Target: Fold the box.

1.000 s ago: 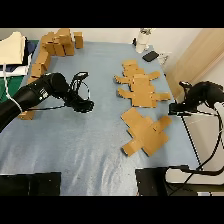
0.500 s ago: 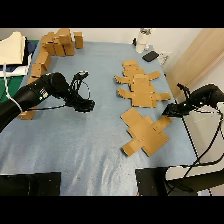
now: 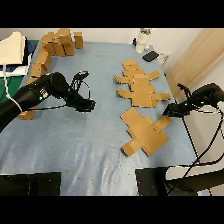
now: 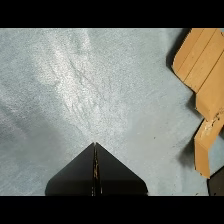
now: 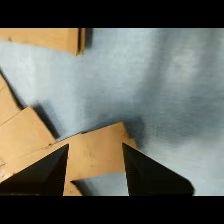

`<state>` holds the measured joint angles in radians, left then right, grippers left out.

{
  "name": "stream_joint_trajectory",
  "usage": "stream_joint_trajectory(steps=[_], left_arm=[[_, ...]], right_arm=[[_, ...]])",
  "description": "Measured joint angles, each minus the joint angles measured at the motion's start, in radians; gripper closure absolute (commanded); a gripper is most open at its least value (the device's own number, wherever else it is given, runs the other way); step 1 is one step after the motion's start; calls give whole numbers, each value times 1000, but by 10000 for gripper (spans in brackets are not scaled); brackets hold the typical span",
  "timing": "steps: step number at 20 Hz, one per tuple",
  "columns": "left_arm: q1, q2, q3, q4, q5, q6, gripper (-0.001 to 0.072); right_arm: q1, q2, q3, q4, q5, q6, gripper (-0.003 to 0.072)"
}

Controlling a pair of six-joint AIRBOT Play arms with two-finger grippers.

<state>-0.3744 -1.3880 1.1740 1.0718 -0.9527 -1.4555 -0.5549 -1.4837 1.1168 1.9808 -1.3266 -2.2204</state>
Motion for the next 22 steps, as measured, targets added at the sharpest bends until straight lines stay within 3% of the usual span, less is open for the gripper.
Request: stream_joint_trajectory(steps=[4, 9, 11, 14, 15, 16, 22], left_arm=[[0, 0, 0, -2, 1, 0, 700], [0, 0, 0, -3, 3, 0, 700], [0, 0, 0, -3, 3, 0, 700], [0, 0, 0, -3, 3, 0, 700], [0, 0, 0, -3, 3, 0, 700], [0, 0, 0, -3, 3, 0, 700], [0, 0, 0, -3, 2, 0, 700]], right_arm=[[0, -20, 9, -45, 32, 18, 189], [0, -66, 11, -21, -50, 20, 195], [2, -68, 11, 2, -92, 18, 399], [11, -64, 11, 32, -170, 18, 469], [15, -64, 11, 39, -199, 24, 628], [21, -63, 10, 42, -229, 36, 680], [100, -60, -58, 173, -327, 106, 682]])
